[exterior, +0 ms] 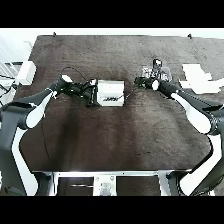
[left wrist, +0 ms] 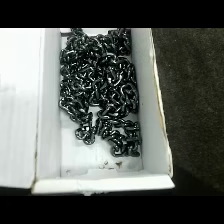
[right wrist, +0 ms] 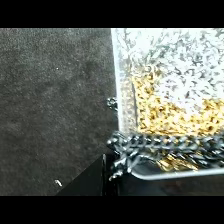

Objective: Fold the box and place the chain.

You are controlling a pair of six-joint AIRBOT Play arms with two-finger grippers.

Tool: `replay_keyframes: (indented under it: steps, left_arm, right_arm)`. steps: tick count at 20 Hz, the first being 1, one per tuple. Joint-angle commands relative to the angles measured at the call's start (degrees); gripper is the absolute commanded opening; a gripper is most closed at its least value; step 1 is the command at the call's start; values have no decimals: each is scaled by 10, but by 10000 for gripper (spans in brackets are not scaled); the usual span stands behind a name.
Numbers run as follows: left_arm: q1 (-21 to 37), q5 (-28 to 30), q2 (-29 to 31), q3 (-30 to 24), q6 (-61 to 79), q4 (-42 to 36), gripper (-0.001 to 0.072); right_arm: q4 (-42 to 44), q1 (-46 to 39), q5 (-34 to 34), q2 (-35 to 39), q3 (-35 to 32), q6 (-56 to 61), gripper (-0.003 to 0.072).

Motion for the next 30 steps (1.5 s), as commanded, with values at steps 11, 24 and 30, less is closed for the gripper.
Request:
replay_keyframes:
  steps: [11, 24, 30]
  left_arm:
    - [0, 0, 0, 0, 0, -1, 469]
    - [0, 0, 0, 0, 0, -1, 469]
    - [0, 0, 0, 0, 0, -1, 469]
  right_arm:
    - [-4, 78, 176, 315, -1, -136, 2]
    - [-60, 203, 174, 444, 2, -137, 2]
    - [-65, 236, 112, 444, 24, -137, 1]
